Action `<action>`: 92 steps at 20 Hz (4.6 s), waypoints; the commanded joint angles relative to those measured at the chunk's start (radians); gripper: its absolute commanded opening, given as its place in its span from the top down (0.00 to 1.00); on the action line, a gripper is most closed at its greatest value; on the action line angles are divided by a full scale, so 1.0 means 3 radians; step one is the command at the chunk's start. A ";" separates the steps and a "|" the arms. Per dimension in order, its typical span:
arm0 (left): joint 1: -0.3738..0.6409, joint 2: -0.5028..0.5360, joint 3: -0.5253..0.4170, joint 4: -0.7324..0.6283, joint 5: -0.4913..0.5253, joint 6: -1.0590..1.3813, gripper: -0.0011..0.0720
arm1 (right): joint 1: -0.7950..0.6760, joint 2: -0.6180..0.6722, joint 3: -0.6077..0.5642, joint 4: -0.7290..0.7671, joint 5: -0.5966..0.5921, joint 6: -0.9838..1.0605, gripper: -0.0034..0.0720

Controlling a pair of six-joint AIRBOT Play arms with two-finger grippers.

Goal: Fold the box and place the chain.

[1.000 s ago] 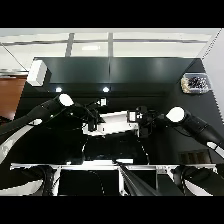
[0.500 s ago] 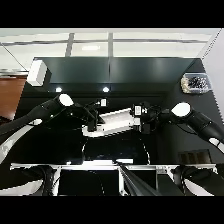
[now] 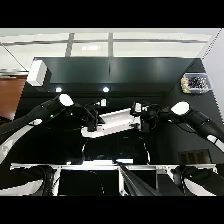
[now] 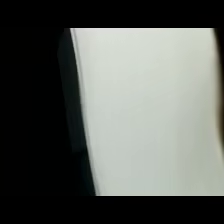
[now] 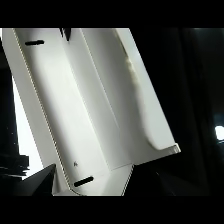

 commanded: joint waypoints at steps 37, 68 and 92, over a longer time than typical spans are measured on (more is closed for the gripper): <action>-0.0001 0.0003 0.0047 0.0000 -0.0015 0.0081 0.95 | 0.0224 -0.0429 -0.0167 -0.0067 0.0042 -0.0055 0.16; 0.0006 0.0163 0.0047 0.0331 -0.0013 -0.0092 0.54 | 0.0225 -0.0444 -0.0165 -0.0071 -0.0004 -0.0055 0.84; -0.0065 0.0679 -0.0539 -0.1188 0.1310 -0.1638 0.95 | 0.0225 -0.0444 -0.0165 -0.0070 -0.0005 -0.0055 0.84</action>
